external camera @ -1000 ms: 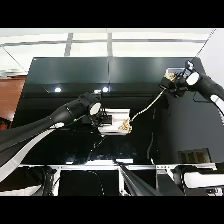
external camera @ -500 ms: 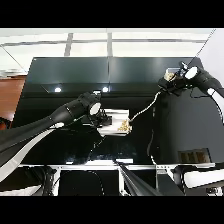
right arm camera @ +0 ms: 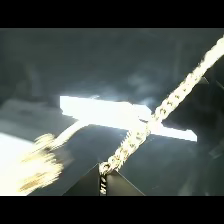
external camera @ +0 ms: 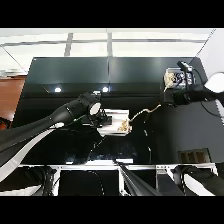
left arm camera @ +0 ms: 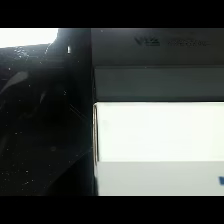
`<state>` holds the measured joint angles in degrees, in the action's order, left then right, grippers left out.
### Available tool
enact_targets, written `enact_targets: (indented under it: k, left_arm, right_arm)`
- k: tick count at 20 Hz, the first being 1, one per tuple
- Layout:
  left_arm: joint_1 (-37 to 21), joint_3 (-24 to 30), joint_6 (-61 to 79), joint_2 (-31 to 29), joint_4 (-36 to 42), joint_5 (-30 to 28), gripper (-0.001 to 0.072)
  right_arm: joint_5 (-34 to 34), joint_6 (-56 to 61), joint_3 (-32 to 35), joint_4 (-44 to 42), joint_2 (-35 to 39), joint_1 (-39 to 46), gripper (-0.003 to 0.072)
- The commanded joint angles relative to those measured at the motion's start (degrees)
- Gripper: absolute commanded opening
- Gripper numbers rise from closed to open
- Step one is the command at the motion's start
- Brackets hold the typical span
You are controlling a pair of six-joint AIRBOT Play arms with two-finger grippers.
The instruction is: Fold the box and place the chain.
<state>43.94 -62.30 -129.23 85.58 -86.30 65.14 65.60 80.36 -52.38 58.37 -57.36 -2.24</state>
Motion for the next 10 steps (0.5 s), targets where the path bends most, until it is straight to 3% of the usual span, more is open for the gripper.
enact_targets:
  k: [1,4,10]
  left_arm:
    - [-0.02,-0.04,0.0,0.04,0.0,-0.13,0.0031]
    - [-0.02,-0.04,0.0,0.04,0.0,-0.13,0.0031]
    - [-0.02,-0.04,0.02,0.04,0.0,-0.13,0.0031]
  right_arm:
    - [0.87,-1.09,4.81,-11.3,14.84,-0.39,0.0017]
    - [-1.77,-1.09,3.45,-16.02,22.05,-0.39,0.0017]
    - [-4.2,-0.72,-4.9,-22.12,23.28,-0.39,0.0017]
